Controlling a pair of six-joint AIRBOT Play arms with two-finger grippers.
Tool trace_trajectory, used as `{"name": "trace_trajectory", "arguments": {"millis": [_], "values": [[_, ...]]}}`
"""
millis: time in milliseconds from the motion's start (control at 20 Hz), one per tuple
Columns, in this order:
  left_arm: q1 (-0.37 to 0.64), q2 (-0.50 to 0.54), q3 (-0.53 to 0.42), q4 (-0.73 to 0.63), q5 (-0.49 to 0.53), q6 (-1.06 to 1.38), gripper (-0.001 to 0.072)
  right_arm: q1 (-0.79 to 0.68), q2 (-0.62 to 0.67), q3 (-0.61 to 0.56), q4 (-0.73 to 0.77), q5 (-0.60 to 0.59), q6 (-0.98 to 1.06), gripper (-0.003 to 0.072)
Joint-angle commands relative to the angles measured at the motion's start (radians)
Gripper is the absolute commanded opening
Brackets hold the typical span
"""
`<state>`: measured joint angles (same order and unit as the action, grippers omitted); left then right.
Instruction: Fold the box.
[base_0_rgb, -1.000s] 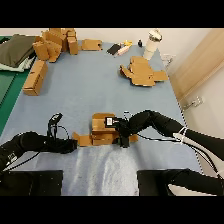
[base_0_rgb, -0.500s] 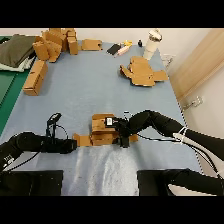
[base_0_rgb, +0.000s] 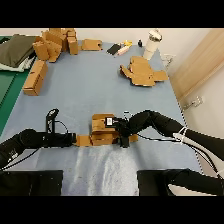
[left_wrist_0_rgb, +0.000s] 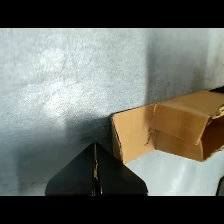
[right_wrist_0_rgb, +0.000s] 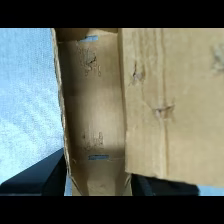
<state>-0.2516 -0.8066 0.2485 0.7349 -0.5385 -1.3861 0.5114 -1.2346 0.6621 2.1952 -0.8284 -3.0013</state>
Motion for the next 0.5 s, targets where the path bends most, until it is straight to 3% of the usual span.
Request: {"name": "trace_trajectory", "arguments": {"millis": [0, 450], "values": [[0.002, -0.035, 0.000, -0.158, -0.009, 0.151, 0.0009, 0.000, 0.000, 0.000, 0.000, 0.000, 0.000, 0.0421], [0.002, -0.070, 0.027, -0.164, -0.084, 0.172, 0.0009, 0.000, 0.000, 0.000, 0.000, 0.000, 0.000, 0.0421]]}}
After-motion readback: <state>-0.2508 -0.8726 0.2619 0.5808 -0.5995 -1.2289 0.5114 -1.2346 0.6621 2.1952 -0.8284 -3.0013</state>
